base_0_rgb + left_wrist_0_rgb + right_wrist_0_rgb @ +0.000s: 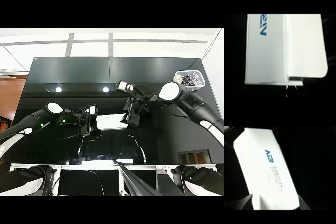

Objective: Fold the box and place the chain.

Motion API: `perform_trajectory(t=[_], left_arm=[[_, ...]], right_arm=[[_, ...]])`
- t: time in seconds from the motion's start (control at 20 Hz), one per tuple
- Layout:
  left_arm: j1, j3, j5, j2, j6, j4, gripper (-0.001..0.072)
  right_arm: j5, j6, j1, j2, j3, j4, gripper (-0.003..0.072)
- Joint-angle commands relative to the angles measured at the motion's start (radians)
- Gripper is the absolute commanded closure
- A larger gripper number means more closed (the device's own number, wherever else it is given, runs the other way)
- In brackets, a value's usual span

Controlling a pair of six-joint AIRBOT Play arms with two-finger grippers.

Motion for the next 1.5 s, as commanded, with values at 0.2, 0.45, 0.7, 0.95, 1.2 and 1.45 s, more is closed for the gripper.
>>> perform_trajectory(t=[0.2, 0.45, 0.7, 0.95, 1.2, 1.45], left_arm=[[0.000, 0.000, 0.001, 0.000, 0.000, 0.000, 0.0260], [0.000, 0.000, 0.001, 0.000, 0.000, 0.000, 0.0260], [0.000, 0.000, 0.001, 0.000, 0.000, 0.000, 0.0260], [0.000, 0.000, 0.001, 0.000, 0.000, 0.000, 0.0260], [0.000, 0.000, 0.001, 0.000, 0.000, 0.000, 0.0260], [0.000, 0.000, 0.001, 0.000, 0.000, 0.000, 0.0260]], right_arm=[[-0.045, -0.163, 0.040, -0.061, 0.008, -0.001, 0.0428], [-0.049, -0.156, 0.057, -0.061, 0.007, -0.002, 0.0427], [-0.042, -0.151, 0.061, -0.061, 0.006, -0.011, 0.0426], [-0.038, -0.130, 0.061, -0.062, 0.002, -0.018, 0.0426], [-0.019, -0.121, 0.072, -0.062, 0.002, -0.023, 0.0425], [-0.017, -0.109, 0.076, -0.062, 0.002, -0.023, 0.0414]])
